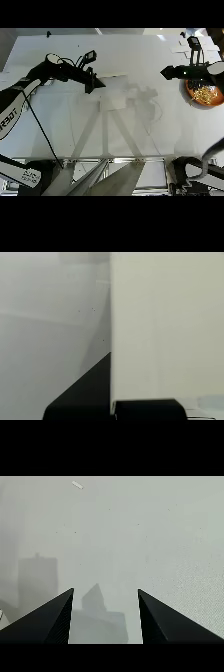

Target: Fold the box and place the chain.

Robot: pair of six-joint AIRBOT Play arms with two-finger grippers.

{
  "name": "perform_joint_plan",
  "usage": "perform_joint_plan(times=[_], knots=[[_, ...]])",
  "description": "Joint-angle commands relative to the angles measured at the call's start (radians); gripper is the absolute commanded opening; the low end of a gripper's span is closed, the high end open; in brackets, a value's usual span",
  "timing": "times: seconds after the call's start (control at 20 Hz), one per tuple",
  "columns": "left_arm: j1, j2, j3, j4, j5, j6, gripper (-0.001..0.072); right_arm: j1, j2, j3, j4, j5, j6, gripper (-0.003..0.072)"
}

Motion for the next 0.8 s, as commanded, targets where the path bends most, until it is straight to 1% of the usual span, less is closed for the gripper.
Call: perform_joint_plan(times=[0.0,0.2,0.4,0.6,0.75], knots=[[0.002,-0.05,-0.007,0.017,0.008,0.067,-0.0001,-0.001,0.0,0.001,0.0,0.0,0.0,0.0452],[0.002,-0.054,-0.007,0.011,0.007,0.175,-0.0001,-0.001,0.0,0.001,0.0,0.0,0.0,0.0452],[-0.004,-0.062,-0.007,0.003,0.01,0.203,-0.0001,-0.001,0.0,0.001,0.0,0.0,0.0,0.0452],[-0.023,-0.084,-0.007,-0.06,0.011,0.232,-0.0001,-0.001,0.0,0.001,0.0,0.0,0.0,0.0452],[-0.037,-0.098,-0.007,-0.049,0.011,0.243,0.0,-0.001,0.0,0.001,0.0,0.0,0.0,0.0452]])
